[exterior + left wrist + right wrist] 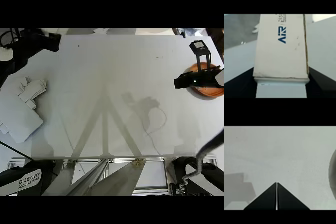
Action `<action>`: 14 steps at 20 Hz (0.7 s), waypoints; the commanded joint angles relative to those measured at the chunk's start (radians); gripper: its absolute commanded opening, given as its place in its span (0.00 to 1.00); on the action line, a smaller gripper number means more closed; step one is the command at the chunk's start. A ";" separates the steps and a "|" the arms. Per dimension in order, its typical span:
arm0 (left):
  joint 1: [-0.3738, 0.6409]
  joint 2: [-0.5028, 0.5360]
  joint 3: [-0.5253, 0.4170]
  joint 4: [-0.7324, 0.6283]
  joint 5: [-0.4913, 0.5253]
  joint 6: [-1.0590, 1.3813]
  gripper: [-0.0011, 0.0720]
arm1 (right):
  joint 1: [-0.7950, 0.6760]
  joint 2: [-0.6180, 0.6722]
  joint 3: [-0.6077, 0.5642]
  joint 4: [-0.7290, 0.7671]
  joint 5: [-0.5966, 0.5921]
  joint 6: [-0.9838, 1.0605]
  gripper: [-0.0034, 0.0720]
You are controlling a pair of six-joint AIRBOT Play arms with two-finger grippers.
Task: Fold the box and place the chain.
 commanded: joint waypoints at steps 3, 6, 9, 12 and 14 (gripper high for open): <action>0.050 -0.091 0.000 0.651 -0.142 -0.663 0.02 | 0.000 0.001 0.001 0.000 0.000 0.000 0.06; 0.045 -0.160 0.000 0.665 -0.134 -0.705 0.02 | 0.000 0.001 0.001 0.000 0.000 0.000 0.06; 0.041 -0.231 0.000 0.665 -0.146 -0.706 0.02 | 0.000 0.001 0.001 0.000 0.000 0.000 0.06; 0.040 -0.313 0.000 0.665 -0.166 -0.724 0.02 | 0.000 0.000 0.001 0.000 0.000 0.000 0.06; 0.041 -0.361 0.000 0.665 -0.175 -0.723 0.02 | 0.000 0.000 0.001 0.000 0.000 0.000 0.06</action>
